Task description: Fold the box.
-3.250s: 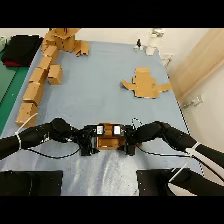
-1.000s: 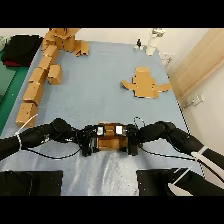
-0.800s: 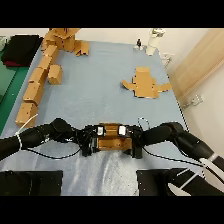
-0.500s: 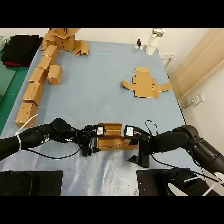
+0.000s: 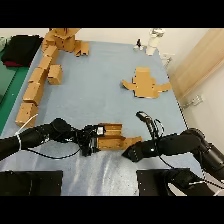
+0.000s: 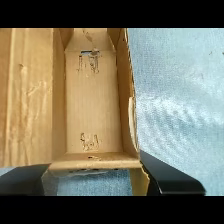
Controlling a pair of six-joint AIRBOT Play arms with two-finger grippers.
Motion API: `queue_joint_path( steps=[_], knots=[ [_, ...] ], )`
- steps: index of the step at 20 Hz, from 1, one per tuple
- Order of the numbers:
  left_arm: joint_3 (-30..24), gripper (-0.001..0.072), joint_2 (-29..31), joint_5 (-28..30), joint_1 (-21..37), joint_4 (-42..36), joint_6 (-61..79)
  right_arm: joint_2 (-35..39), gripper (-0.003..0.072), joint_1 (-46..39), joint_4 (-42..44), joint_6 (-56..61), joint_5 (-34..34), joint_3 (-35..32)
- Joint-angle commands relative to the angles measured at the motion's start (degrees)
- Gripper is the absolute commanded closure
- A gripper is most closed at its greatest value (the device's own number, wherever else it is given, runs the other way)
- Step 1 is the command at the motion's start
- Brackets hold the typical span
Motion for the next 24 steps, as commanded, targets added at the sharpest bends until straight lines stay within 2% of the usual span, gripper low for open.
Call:
queue_joint_path(
  steps=[1, 3, 4, 7, 10, 13, 19, 21, 24],
  knots=[
    [0.0, 0.0239, 0.0, 0.0, 0.0, 0.0, 0.0, -1.0, 0.0685, 0.0, 3.8, 13.7, 11.5, 0.4],
    [0.0, 0.0239, 0.0, 0.0, 0.0, 0.0, 0.0, -4.7, 0.0685, 0.0, 3.7, 11.7, 17.8, 2.8],
    [0.0, 0.0239, 0.0, 0.0, 0.0, 0.0, 0.0, -8.4, 0.0685, -0.5, 3.4, 10.6, 18.4, 5.0],
    [0.0, 0.0239, 0.0, 0.0, 0.0, 0.0, 0.0, -23.7, 0.0685, -2.1, 3.4, 3.7, 17.7, 12.3],
    [0.0, 0.0239, 0.0, 0.0, 0.0, 0.0, 0.0, -37.4, 0.0686, -2.6, 1.0, -0.6, 16.1, 15.7],
    [0.0, 0.0239, 0.0, 0.0, 0.0, 0.0, 0.0, -44.7, 0.0687, -2.6, 1.1, -5.7, 16.1, 15.6],
    [0.0, 0.0239, 0.0, 0.0, 0.0, 0.0, 0.0, -43.8, 0.0688, -2.6, 0.5, -9.7, 17.4, 15.6],
    [0.0, 0.0239, 0.0, 0.0, 0.0, 0.0, 0.0, -39.1, 0.0687, -2.6, -5.7, -9.4, 17.5, 15.6],
    [0.0, 0.0239, 0.0, 0.0, 0.0, 0.0, 0.0, -28.5, 0.0687, -2.6, -20.0, -5.4, 15.2, 16.0]
  ],
)
